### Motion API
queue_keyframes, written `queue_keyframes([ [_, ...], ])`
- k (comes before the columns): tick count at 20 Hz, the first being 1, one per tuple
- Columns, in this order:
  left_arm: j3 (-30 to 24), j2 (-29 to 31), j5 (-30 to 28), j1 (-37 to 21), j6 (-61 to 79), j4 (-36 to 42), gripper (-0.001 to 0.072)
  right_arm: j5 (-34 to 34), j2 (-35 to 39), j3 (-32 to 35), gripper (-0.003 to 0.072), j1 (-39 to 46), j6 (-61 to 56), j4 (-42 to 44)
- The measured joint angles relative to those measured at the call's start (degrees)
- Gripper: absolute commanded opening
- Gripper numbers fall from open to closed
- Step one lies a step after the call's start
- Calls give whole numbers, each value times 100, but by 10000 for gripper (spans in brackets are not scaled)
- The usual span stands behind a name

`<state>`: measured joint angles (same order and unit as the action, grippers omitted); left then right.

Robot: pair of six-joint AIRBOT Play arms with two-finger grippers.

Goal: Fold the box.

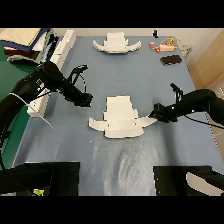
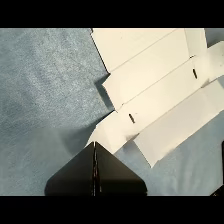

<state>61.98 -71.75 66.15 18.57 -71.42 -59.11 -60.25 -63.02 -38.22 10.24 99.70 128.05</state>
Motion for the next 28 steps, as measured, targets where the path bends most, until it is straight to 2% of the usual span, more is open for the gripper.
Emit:
queue_keyframes([
  [5, 0, 0, -2, 0, 0, 0, 12, 17, -98, 90, 352, -63, -55, -85],
  [7, 0, 0, -87, 0, 0, -2, 12, -129, -308, -72, 287, -72, 39, -87],
  [9, 0, 0, -192, 0, 0, 0, 12, -363, -592, -299, 276, -76, 254, -90],
  [11, 0, 0, -262, 0, 0, 0, 12, -535, -850, -490, 141, -76, 459, -79],
  [12, 0, 0, -286, 0, 0, 0, 12, -625, -957, -551, 138, -76, 546, -52],
  [13, 0, 0, -321, 0, 0, 0, 12, -675, -1060, -601, 28, -81, 645, 0],
  [14, 0, 0, -352, 0, 0, 0, 12, -732, -1141, -634, 6, -92, 739, 31],
  [21, 0, 0, -420, 0, 0, 26, 12, -726, -1220, -551, 3, -564, 1329, 345],
  [24, 0, 11, -151, 0, 0, 46, 11, -358, -730, -63, 3, -846, 1432, 404],
  [28, -85, 74, 317, -116, 175, 247, 12, 282, 455, 935, 3, -1073, 1408, 446],
])
